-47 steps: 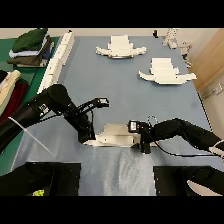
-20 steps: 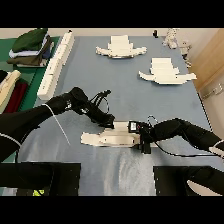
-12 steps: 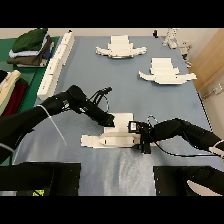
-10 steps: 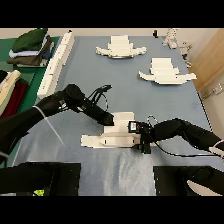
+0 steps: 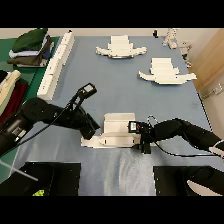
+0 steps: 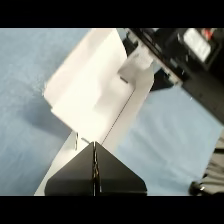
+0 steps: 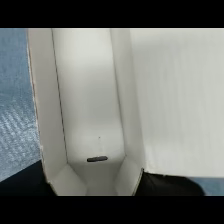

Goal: Fold the box.

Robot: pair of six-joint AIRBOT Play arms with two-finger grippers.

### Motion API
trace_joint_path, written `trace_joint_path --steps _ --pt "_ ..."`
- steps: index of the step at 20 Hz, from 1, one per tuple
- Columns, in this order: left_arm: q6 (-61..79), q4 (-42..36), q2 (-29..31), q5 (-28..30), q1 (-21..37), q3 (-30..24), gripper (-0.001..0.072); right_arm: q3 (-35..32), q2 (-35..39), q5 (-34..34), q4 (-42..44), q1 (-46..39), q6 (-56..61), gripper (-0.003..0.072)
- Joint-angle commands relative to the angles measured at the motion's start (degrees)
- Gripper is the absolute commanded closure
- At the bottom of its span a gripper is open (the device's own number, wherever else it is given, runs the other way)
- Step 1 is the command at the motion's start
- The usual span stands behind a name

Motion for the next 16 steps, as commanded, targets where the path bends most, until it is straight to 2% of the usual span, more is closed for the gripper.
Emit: trace_joint_path --steps 1,2,5,11,16 --pt "13.5 2.9 6.9 -2.4 0.0 -4.8 0.0427 0.0 0.0 0.0 0.0 0.0 0.0 0.0091" --pt "16.8 2.9 7.0 -2.4 0.1 -5.6 0.0002 0.0 0.0 0.0 0.0 0.0 0.0 0.0091" --pt "24.0 2.9 5.8 -1.3 0.0 -8.4 0.0017 0.0 0.0 0.0 0.0 0.0 0.0 0.009" --pt "32.3 1.9 -2.1 4.0 -0.1 -11.3 0.0018 0.0 0.0 0.0 0.0 0.0 0.0 0.0091" --pt "42.9 -5.2 -8.0 8.0 -0.1 -11.3 0.0019 0.0 0.0 0.0 0.0 0.0 0.0 0.009"
